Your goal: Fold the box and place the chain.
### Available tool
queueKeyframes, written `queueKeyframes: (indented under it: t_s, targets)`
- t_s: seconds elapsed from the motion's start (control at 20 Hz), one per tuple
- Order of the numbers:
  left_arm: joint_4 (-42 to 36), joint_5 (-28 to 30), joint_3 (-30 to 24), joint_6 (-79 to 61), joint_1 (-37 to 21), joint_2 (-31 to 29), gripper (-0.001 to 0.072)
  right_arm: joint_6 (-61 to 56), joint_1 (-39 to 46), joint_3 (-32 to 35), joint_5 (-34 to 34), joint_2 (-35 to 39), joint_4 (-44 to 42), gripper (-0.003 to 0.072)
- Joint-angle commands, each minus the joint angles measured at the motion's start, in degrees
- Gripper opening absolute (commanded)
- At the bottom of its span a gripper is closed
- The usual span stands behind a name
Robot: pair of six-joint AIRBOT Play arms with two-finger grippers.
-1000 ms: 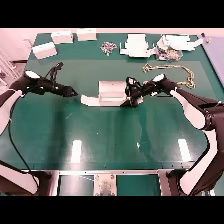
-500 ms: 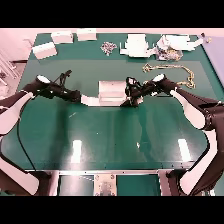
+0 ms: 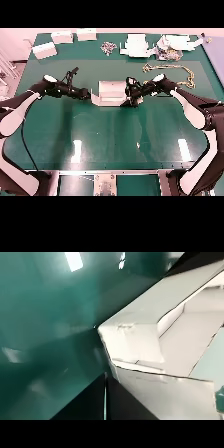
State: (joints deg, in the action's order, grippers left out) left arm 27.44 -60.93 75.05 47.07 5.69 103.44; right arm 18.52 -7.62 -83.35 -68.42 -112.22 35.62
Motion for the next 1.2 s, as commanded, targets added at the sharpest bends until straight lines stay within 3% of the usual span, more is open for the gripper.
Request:
queueKeyframes:
  t_s: [0.0, 0.55, 0.6, 0.65, 1.15]
  targets:
    - [-2.21, -0.15, 0.9, -0.83, 0.22, -1.01, 0.0018, -0.02, -0.02, 0.02, -0.02, -0.04, 0.0, 0.0507]
    - [0.44, -3.23, 0.87, -0.63, 0.22, -0.98, 0.0022, -0.02, -0.02, 0.02, -0.02, -0.04, 0.0, 0.0507]
    - [0.81, -3.3, 0.52, -0.66, 0.22, -0.98, 0.0206, -0.02, -0.02, 0.02, -0.02, -0.04, 0.0, 0.0507]
    - [0.83, -3.43, -0.02, -0.59, 0.2, -0.98, 0.031, -0.02, -0.02, 0.02, -0.02, -0.04, 0.0, 0.0507]
    - [-5.38, -5.53, -0.17, -2.64, 0.22, -1.01, 0.0307, -0.02, -0.02, 0.02, -0.02, -0.04, 0.0, 0.0507]
